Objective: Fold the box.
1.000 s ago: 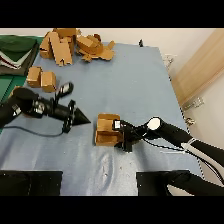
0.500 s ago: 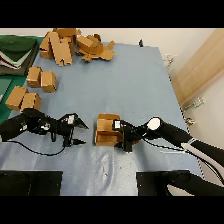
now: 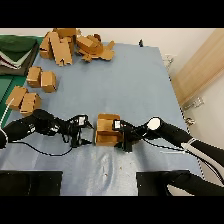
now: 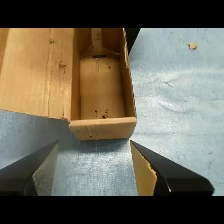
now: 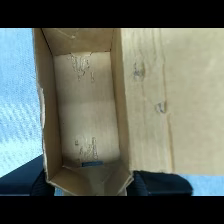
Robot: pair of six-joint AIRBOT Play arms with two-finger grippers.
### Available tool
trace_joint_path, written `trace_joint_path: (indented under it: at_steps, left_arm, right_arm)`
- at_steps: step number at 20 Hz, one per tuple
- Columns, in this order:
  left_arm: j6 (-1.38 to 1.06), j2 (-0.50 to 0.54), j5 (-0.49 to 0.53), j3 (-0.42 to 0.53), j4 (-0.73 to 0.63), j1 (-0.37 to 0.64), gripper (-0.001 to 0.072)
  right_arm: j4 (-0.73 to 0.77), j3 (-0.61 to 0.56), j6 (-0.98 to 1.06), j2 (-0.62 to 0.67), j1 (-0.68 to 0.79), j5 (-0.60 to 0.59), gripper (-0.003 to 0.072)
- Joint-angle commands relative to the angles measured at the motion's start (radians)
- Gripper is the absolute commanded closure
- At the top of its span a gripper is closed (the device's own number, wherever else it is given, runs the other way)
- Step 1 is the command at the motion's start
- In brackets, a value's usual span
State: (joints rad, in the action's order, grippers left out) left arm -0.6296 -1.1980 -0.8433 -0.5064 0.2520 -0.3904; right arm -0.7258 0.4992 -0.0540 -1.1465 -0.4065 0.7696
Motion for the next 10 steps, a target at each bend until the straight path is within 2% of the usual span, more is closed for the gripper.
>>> trace_joint_path:
  at_steps: [1,4,10]
  left_arm:
    - [0.021,0.0,0.021,-0.003,-0.013,-0.015,0.002]
    - [0.021,-0.001,-0.021,-0.003,-0.012,-0.015,0.002]
    - [0.07,-0.001,-0.023,-0.003,-0.005,-0.015,0.002]
  right_arm:
    - [0.0,0.0,0.0,0.0,-0.001,0.0,0.0246]
    - [0.0,0.0,0.0,0.0,-0.001,0.0,0.0246]
    - [0.0,0.0,0.0,0.0,-0.001,0.0,0.0245]
